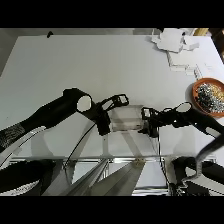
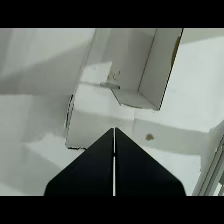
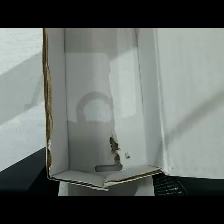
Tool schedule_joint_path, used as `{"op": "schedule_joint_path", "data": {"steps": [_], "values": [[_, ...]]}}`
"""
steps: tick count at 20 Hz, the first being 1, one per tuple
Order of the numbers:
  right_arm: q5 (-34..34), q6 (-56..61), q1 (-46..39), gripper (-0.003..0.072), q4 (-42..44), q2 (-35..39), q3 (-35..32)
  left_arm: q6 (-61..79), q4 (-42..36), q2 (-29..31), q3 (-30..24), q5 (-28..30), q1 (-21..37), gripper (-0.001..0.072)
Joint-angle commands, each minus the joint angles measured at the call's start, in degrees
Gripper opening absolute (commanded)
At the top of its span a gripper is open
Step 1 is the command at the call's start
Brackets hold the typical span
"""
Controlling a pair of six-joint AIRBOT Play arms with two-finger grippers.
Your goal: Fold the box and place the chain.
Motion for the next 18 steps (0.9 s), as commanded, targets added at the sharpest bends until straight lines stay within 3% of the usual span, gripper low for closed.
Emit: {"op": "schedule_joint_path", "data": {"steps": [1,3,6,9,13,18], "values": [[0.02,0.02,0.0,0.0414,0.04,-0.02,0.04,3.34,1.42,0.28,-3.13,0.15,0.83,0.0035],[0.0,0.02,0.0,0.0414,0.02,-0.02,0.04,6.43,1.42,0.26,-4.57,1.46,2.14,0.0118],[0.0,0.02,0.0,0.0414,0.04,-0.02,0.04,14.91,0.98,0.26,-5.77,4.7,3.52,0.0316],[0.0,0.02,0.0,0.0414,0.02,-0.02,0.04,23.08,-0.35,0.24,-5.95,8.48,3.74,0.0419],[0.02,0.02,0.0,0.0414,0.04,-0.02,0.04,30.51,-4.61,-0.17,-5.97,9.81,3.65,0.0415],[0.02,0.02,0.0,0.0414,0.02,-0.02,0.04,30.6,-4.66,-2.58,-5.97,10.54,2.91,0.0414]]}}
